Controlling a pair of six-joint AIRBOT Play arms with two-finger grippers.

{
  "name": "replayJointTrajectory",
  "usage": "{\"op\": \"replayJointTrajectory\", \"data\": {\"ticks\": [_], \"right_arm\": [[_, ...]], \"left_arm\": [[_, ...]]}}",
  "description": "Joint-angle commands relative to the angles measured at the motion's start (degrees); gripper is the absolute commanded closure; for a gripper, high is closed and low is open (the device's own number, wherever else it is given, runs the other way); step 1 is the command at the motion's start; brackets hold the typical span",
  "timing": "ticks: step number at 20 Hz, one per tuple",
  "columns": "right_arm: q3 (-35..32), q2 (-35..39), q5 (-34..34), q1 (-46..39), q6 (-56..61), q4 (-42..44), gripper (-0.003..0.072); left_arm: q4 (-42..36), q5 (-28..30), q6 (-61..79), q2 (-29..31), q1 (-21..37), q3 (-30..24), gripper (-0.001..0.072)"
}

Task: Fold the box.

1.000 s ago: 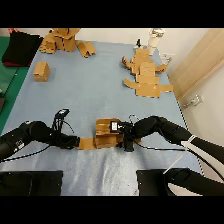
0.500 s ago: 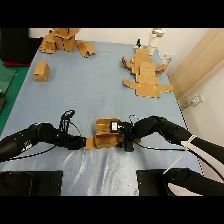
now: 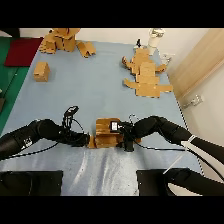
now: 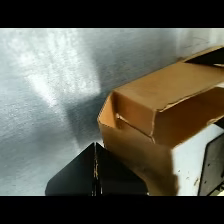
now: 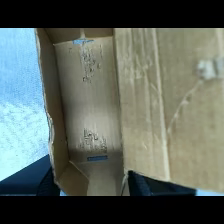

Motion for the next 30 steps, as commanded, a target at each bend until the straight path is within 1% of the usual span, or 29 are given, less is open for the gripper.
{"op": "replayJointTrajectory", "data": {"ticks": [1, 5, 7, 8, 9, 12, 15, 19, 22, 23, 24, 26, 27, 28, 29, 30], "right_arm": [[0.04, 0.02, 0.0, 0.0, 0.02, 0.02, 0.0177], [0.04, 0.02, 0.0, 0.0, 0.02, 0.02, 0.0177], [0.04, 0.02, 0.0, 0.0, 0.02, 0.02, 0.0178], [0.04, 0.02, 0.0, 0.0, 0.02, 0.02, 0.0178], [0.04, 0.02, 0.0, 0.0, 0.02, 0.02, 0.0178], [0.04, 0.02, 0.0, 0.0, 0.02, 0.02, 0.0177], [0.04, 0.02, 0.0, 0.0, 0.04, 0.02, 0.0178], [0.04, 0.02, -0.02, 0.0, 0.02, 0.02, 0.0178], [0.04, 0.02, 0.0, 0.0, 0.02, 0.02, 0.0177], [0.04, 0.02, 0.0, 0.0, 0.02, 0.02, 0.0178], [0.04, 0.02, 0.0, 0.0, 0.02, 0.02, 0.0177], [0.04, 0.02, 0.0, 0.0, 0.02, 0.02, 0.0178], [0.04, 0.02, 0.0, 0.0, 0.02, 0.02, 0.0178], [0.04, 0.02, 0.0, 0.0, 0.04, 0.02, 0.0177], [0.04, 0.02, 0.0, 0.0, 0.02, 0.02, 0.0177], [0.04, 0.02, 0.0, 0.0, 0.02, 0.02, 0.0178]], "left_arm": [[-0.44, -0.35, 0.07, 0.9, 0.02, 1.22, 0.0698], [-1.4, -0.31, 0.72, 0.66, 0.02, 1.22, 0.0696], [-3.76, 0.48, 3.04, 0.66, 0.02, 1.22, 0.0695], [-4.57, 1.07, 3.76, 0.66, 0.02, 1.22, 0.0624], [-5.05, 1.64, 4.24, 0.66, 0.02, 1.22, 0.0405], [-5.22, 1.68, 4.61, 0.66, 0.13, 1.22, 0.0427], [-5.46, 2.25, 4.61, 0.66, 0.13, 1.4, 0.0426], [-5.46, 2.23, 4.66, 0.66, 0.13, 3.37, 0.0425], [-5.88, 2.01, 5.16, 0.59, 0.11, 3.72, 0.0425], [-5.86, 1.97, 5.18, 0.31, 0.02, 3.72, 0.0423], [-5.88, 1.95, 5.2, -0.2, 0.0, 3.72, 0.0404], [-6.08, 1.92, 5.2, -1.29, 0.0, 3.72, 0.0404], [-7.15, 1.99, 5.22, -1.79, 0.02, 3.72, 0.0389], [-8.04, 2.1, 5.25, -2.12, 0.02, 3.72, 0.0295], [-8.68, 2.16, 5.2, -2.34, 0.02, 3.72, 0.0221], [-8.79, 2.47, 4.96, -2.62, 0.04, 3.72, 0.0221]]}}
